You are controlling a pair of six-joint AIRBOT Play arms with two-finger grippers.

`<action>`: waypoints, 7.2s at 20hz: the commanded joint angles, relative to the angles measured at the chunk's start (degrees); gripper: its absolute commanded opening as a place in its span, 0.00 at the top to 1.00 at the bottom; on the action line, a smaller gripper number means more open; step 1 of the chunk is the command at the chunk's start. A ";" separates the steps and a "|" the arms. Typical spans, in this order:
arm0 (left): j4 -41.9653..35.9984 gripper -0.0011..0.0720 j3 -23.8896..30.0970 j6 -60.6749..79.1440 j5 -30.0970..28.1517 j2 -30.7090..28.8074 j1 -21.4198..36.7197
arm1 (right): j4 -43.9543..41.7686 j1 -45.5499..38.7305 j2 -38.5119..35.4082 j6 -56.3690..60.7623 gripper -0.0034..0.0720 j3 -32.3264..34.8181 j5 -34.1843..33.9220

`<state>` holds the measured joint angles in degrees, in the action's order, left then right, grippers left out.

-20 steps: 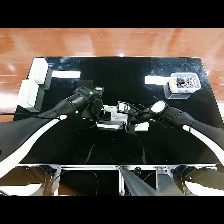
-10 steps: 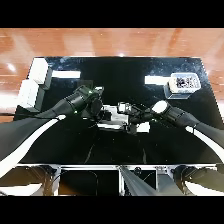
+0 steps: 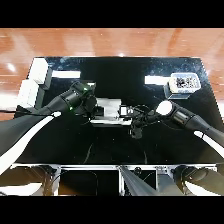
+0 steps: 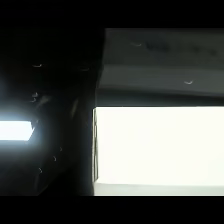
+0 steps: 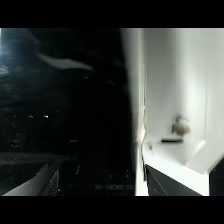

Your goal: Fold the box and place the chain.

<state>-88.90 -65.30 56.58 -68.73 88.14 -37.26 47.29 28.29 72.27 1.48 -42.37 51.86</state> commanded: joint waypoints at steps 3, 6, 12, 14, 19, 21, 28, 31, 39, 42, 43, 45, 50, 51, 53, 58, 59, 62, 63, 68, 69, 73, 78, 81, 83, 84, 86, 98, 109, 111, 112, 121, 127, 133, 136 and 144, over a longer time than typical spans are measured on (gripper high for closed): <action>-0.37 0.95 0.00 -0.22 1.70 -0.04 0.39 | 4.39 -0.13 -0.55 1.84 0.12 -0.02 -1.99; -0.52 0.95 0.28 0.00 1.92 -0.02 0.55 | 4.42 -0.13 -0.55 1.84 0.12 -0.02 -6.38; -2.80 0.95 1.81 0.68 4.81 0.00 0.66 | 4.42 -0.17 0.09 1.81 0.12 -0.02 -12.31; -3.10 0.95 2.19 1.01 5.44 0.09 0.63 | 4.13 -0.33 0.83 1.79 0.12 -0.02 -12.24; -2.86 0.95 2.23 3.08 6.38 0.09 0.59 | 3.72 -0.31 3.10 1.55 0.12 -0.46 -12.28; -2.86 0.95 2.25 3.26 6.23 0.11 0.59 | 2.56 -0.31 3.74 0.94 0.21 -1.29 -12.37; -2.89 0.95 2.25 3.26 6.21 0.11 0.59 | -2.91 0.87 4.72 -2.80 0.87 -2.45 -11.61; -2.97 0.95 2.25 3.23 6.21 0.20 0.59 | -4.04 0.87 4.85 -2.82 0.87 -2.51 -11.65; -3.41 0.95 2.23 3.23 5.75 1.05 0.59 | -3.50 1.14 5.01 -1.97 0.33 -2.80 -13.81; -3.45 0.95 2.23 3.23 5.73 1.05 0.59 | 3.10 -0.28 4.00 3.04 0.33 -3.41 -13.27; -3.54 0.95 2.23 3.23 5.70 1.05 0.59 | 4.50 -1.44 3.13 4.68 0.20 -3.43 -12.68; -3.54 0.95 2.23 3.23 5.70 1.05 0.59 | 5.79 -4.15 1.53 5.92 0.19 -3.52 -8.17; -3.54 0.95 2.21 3.23 5.68 1.05 0.57 | 6.54 -6.01 1.07 7.23 0.19 -2.78 -0.76; -3.54 0.95 2.21 3.23 5.68 1.05 0.59 | 5.64 -5.33 1.46 6.01 0.19 -2.69 -0.92; -3.54 0.95 2.21 3.23 5.62 1.05 0.59 | 3.23 -3.96 2.73 2.08 0.19 -2.64 -1.92; -3.54 0.95 2.21 3.26 4.28 1.05 0.59 | 0.35 -1.62 5.86 -2.62 0.19 -2.67 -9.86; -3.54 0.95 2.21 3.26 4.00 1.05 0.59 | -1.70 -1.29 6.43 -3.89 0.22 -2.67 -9.73; -3.54 0.95 2.21 3.23 3.76 1.05 0.59 | -4.44 0.04 7.67 -6.54 0.39 -2.69 -10.14; -3.54 0.95 2.21 3.23 3.76 1.05 0.59 | -5.11 0.39 7.91 -6.58 0.58 -2.69 -10.14; -3.56 0.95 2.21 3.23 3.76 1.05 0.59 | -6.86 0.87 8.57 -6.67 0.93 -2.69 -10.64; -3.58 0.95 2.21 3.23 3.76 1.05 0.59 | -7.37 0.90 8.57 -6.69 0.93 -2.73 -10.64; -3.69 0.95 2.21 3.23 3.76 1.05 0.59 | -9.66 1.86 8.59 -6.69 0.93 -3.10 -11.21; -4.83 0.95 2.21 3.23 3.76 1.05 0.59 | -10.73 4.11 8.61 -6.69 0.93 -3.10 -13.99; -4.81 0.95 2.21 3.23 3.76 1.05 0.59 | -10.71 4.20 8.61 -6.62 0.91 -3.10 -14.21; -4.81 0.95 2.21 3.26 3.72 1.05 0.59 | -10.71 4.20 8.61 -6.62 0.91 -3.10 -14.21; -4.81 0.95 2.21 3.23 3.43 1.05 0.59 | -10.71 4.20 8.61 -6.62 0.91 -3.08 -14.21; -4.81 0.95 2.21 3.26 3.13 1.05 0.59 | -10.73 4.20 8.61 -6.60 0.89 -3.10 -14.23; -4.81 0.95 2.21 3.23 3.13 1.05 0.59 | -10.64 4.20 8.61 -6.16 0.74 -3.10 -14.19; -4.81 0.95 2.21 3.23 2.89 1.05 0.59 | -9.75 -1.75 4.92 5.46 0.94 -3.10 -7.67; -4.81 0.95 2.21 3.23 2.89 1.05 0.59 | -9.79 -3.61 2.86 6.54 0.94 -3.10 -5.29; -4.81 0.95 2.21 3.23 2.89 1.05 0.59 | -9.79 -4.48 1.73 7.45 0.94 -3.10 -4.37; -4.81 0.95 2.21 3.23 2.91 1.05 0.59 | -11.54 -15.85 -4.26 23.78 0.94 -3.10 3.10; -4.52 0.95 2.21 3.23 2.84 1.05 0.59 | -4.15 -32.59 -5.57 54.58 0.92 -2.99 11.10; -4.39 0.95 2.21 3.23 2.84 1.05 0.61 | 6.40 -36.74 -5.18 64.24 0.09 4.74 11.41; -4.52 0.95 2.21 3.23 2.84 1.05 0.59 | 5.49 -33.81 -3.52 64.24 0.94 5.29 9.49; -4.61 0.95 2.21 3.23 2.71 1.05 0.59 | -5.81 -25.03 6.80 63.82 0.92 5.25 4.04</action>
<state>-93.47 -63.11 59.81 -65.91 89.17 -36.69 45.69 0.05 76.01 65.49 -37.21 58.02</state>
